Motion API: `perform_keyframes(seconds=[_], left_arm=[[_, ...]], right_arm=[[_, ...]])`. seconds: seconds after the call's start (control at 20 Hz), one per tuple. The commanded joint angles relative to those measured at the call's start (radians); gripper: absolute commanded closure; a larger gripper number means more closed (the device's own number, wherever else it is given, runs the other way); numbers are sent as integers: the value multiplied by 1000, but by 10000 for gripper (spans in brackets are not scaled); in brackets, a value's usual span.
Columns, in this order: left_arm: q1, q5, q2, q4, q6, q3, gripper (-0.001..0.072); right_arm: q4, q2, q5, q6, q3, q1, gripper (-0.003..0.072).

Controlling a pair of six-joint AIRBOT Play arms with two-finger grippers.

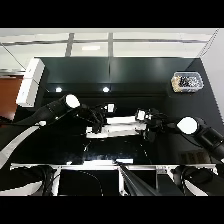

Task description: Fold the box and place the chain.

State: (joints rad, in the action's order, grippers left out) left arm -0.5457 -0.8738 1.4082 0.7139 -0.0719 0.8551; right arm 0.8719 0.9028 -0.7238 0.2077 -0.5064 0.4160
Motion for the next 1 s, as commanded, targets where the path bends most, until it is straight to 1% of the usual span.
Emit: perform_keyframes(seconds=[0.0,0.2,0.4,0.55,0.75,0.8,0.95], left_arm=[[-5,1,-7,39,-3,0,687],[-29,0,-7,80,-3,0,687],[-34,1,-7,88,-3,0,687],[-34,1,-7,89,-3,0,687],[-34,1,-7,89,-3,0,686],[-34,1,-7,89,-3,0,686],[-34,2,-7,89,-3,0,686]], right_arm=[[-26,6,-7,-52,0,-5,109],[-35,35,-2,-56,0,-5,109],[-76,50,6,-79,0,-5,109],[-142,63,2,-124,0,-5,110],[-261,96,-48,-201,5,-5,110],[-275,98,-51,-223,11,-5,127],[-274,104,-54,-254,42,-5,127]])
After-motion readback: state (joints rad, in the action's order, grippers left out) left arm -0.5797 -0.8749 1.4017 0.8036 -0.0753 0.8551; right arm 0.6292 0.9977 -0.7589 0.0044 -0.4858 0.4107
